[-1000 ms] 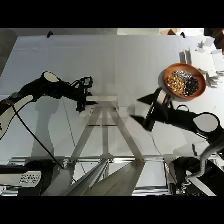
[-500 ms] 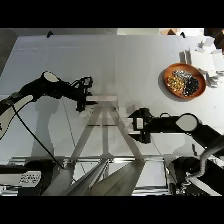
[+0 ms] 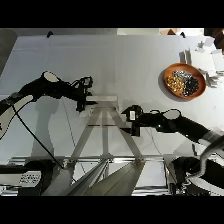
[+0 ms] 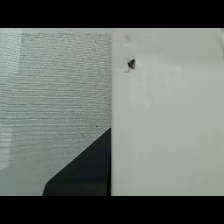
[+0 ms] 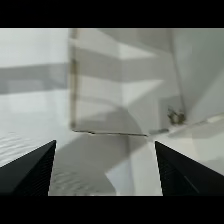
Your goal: Fold the box and place the chain.
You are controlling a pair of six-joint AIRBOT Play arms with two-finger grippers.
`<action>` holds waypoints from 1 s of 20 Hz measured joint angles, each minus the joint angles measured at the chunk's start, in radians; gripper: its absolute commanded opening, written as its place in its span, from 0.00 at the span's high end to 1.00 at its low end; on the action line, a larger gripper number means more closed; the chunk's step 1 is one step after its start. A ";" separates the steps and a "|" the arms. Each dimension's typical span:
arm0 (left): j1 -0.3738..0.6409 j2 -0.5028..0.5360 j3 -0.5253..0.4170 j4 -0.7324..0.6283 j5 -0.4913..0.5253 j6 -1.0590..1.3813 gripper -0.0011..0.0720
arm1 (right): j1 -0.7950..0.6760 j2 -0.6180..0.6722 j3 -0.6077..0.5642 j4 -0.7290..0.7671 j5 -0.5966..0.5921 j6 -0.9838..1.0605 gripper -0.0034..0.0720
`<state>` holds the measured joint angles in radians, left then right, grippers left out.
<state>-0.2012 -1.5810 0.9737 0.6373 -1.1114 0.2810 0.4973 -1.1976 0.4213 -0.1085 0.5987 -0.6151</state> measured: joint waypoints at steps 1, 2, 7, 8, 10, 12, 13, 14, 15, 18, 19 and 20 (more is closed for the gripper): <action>0.000 0.000 0.000 0.000 0.000 0.000 0.97 | 0.000 -0.018 0.000 0.027 -0.011 -0.021 0.00; 0.000 0.000 0.000 0.000 0.000 0.000 0.97 | 0.000 -0.035 0.000 0.052 -0.021 -0.038 0.00; 0.000 0.000 0.000 0.000 0.000 0.000 0.97 | 0.001 -0.084 0.000 0.159 -0.042 -0.077 0.00; 0.000 0.000 0.000 0.000 0.000 0.000 0.97 | 0.001 -0.087 0.000 0.169 -0.045 -0.082 0.00; 0.000 0.000 0.000 0.000 0.000 0.000 0.97 | 0.003 -0.092 0.000 0.183 -0.045 -0.087 0.00; 0.000 0.000 0.000 0.000 0.000 0.000 0.97 | 0.016 -0.095 0.000 0.200 -0.040 -0.089 0.00; 0.000 0.000 0.000 0.000 0.000 0.000 0.97 | 0.026 -0.095 0.000 0.211 -0.041 -0.090 0.00; 0.000 0.000 0.000 0.000 0.000 0.000 0.97 | 0.034 -0.096 0.000 0.221 -0.042 -0.090 0.00; 0.000 0.000 0.000 0.000 0.000 0.000 0.97 | 0.040 -0.097 0.000 0.232 -0.049 -0.089 0.00; 0.000 0.000 0.000 0.000 0.000 0.000 0.97 | 0.044 -0.097 0.000 0.282 -0.068 -0.076 0.00; 0.000 0.000 0.000 0.000 0.000 0.000 0.97 | 0.043 -0.097 0.000 0.294 -0.071 -0.072 0.00; 0.000 0.000 0.000 0.000 0.000 0.000 0.97 | 0.043 -0.097 0.000 0.302 -0.074 -0.070 0.00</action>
